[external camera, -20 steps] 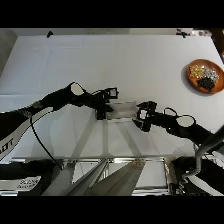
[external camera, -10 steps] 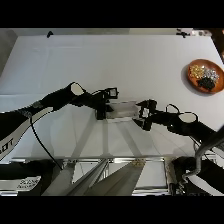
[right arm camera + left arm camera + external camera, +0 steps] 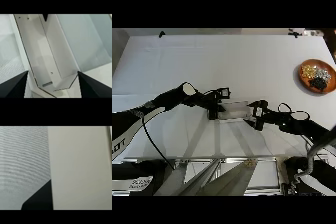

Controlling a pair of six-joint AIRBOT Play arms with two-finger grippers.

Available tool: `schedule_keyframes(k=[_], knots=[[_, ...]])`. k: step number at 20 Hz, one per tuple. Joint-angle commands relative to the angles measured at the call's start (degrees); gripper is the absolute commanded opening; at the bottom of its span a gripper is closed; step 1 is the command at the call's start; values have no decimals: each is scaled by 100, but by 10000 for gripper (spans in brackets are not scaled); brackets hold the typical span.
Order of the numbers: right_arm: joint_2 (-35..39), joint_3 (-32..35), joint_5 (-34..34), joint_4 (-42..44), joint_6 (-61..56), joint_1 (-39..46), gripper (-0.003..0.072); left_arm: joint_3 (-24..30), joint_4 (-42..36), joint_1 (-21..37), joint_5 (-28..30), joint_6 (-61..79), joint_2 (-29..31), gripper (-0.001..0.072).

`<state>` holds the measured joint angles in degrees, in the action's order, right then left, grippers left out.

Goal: Fold the box and place the chain.

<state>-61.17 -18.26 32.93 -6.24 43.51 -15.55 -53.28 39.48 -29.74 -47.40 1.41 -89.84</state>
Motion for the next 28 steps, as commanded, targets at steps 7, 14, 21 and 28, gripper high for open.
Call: schedule_keyframes(k=[7, 14, 21, 28], knots=[[-26, -9, 114, 57, 52, 170, 705, -7, 0, 0, 2, 0, 2, 14], [-221, -245, 122, 68, 367, 170, 705, -7, 0, 0, 2, 0, 2, 14], [-682, -435, 431, -37, 503, 168, 705, -7, -2, 0, 0, 0, 2, 14], [-737, -431, 612, -184, 498, -11, 671, -7, 0, 0, 2, 0, 2, 14]])
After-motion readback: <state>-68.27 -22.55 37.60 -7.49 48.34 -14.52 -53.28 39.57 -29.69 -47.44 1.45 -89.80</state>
